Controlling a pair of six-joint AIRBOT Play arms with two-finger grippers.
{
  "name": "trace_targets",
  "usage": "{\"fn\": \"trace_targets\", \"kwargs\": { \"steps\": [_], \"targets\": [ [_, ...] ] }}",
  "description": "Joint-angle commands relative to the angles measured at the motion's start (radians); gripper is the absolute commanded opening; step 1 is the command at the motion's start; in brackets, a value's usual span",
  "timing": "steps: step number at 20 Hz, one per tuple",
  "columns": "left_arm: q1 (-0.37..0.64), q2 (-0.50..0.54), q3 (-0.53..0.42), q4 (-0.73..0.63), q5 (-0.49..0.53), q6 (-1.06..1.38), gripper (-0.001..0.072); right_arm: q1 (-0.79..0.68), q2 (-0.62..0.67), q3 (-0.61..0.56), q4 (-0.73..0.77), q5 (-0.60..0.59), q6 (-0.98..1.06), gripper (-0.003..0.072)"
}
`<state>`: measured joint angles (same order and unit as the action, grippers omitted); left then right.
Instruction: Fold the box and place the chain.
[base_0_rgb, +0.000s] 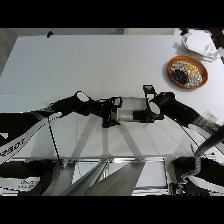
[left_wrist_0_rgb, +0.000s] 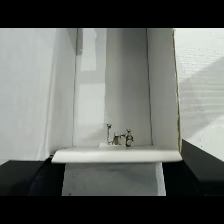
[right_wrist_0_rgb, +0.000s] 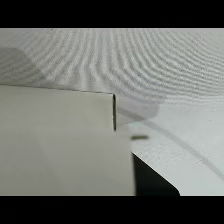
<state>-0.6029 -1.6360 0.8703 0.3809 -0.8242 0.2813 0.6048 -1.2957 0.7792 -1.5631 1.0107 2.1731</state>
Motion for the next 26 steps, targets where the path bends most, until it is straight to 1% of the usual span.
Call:
{"fn": "trace_targets", "kwargs": {
  "steps": [1,3,4,5,6,9,10,13,15,16,18,20,21,22,24,25,26],
  "targets": [
    [0.001,0.000,0.000,0.001,-0.002,0.003,0.0210,0.001,-0.001,-0.010,-0.003,-0.009,0.000,0.0012],
    [0.001,0.000,0.000,0.001,-0.002,0.003,0.0210,0.004,-0.001,-0.014,-0.003,-0.008,0.000,0.0014],
    [0.001,0.000,0.000,0.001,-0.002,0.003,0.0210,0.007,-0.001,-0.014,-0.004,-0.008,-0.001,0.0115],
    [0.001,0.000,0.000,0.001,-0.003,0.003,0.0210,0.007,-0.001,-0.013,-0.003,-0.008,-0.001,0.0307],
    [0.001,0.000,0.000,0.001,-0.002,0.003,0.0210,0.007,0.004,-0.013,-0.003,0.003,-0.006,0.0386],
    [0.001,0.000,0.000,0.001,-0.003,0.003,0.0210,0.007,0.064,-0.013,-0.034,0.023,-0.038,0.0387],
    [0.001,0.000,0.000,0.001,-0.003,0.003,0.0210,0.007,0.101,-0.013,-0.053,0.023,-0.044,0.0402],
    [0.001,0.000,0.000,0.001,-0.003,0.003,0.0210,-0.006,0.231,-0.011,-0.092,0.045,-0.121,0.0408],
    [0.001,0.000,0.000,0.001,-0.002,0.003,0.0210,-0.070,0.322,-0.010,-0.109,0.043,-0.168,0.0403],
    [0.001,0.000,0.000,0.001,-0.003,0.003,0.0210,-0.126,0.344,0.000,-0.108,0.045,-0.193,0.0402],
    [0.001,0.000,0.000,0.001,-0.003,0.003,0.0210,-0.271,0.346,0.047,-0.104,0.054,-0.298,0.0401],
    [0.001,0.000,0.000,0.001,-0.003,0.003,0.0210,-0.439,0.318,0.136,-0.103,0.012,-0.417,0.0391],
    [0.001,0.000,0.000,0.001,-0.002,0.003,0.0210,-0.526,0.280,0.203,-0.100,-0.007,-0.476,0.0363],
    [0.001,0.000,0.000,0.001,-0.003,0.003,0.0210,-0.600,0.227,0.276,-0.089,-0.008,-0.531,0.0306],
    [0.001,0.000,0.000,0.001,-0.003,0.003,0.0210,-0.721,0.086,0.415,-0.027,0.013,-0.610,0.0306],
    [0.001,0.000,0.000,0.001,-0.003,0.003,0.0210,-0.757,0.008,0.472,0.005,0.029,-0.673,0.0306],
    [0.001,0.000,0.000,0.001,-0.003,0.003,0.0210,-0.777,-0.060,0.507,0.003,0.029,-0.695,0.0306]
  ]
}}
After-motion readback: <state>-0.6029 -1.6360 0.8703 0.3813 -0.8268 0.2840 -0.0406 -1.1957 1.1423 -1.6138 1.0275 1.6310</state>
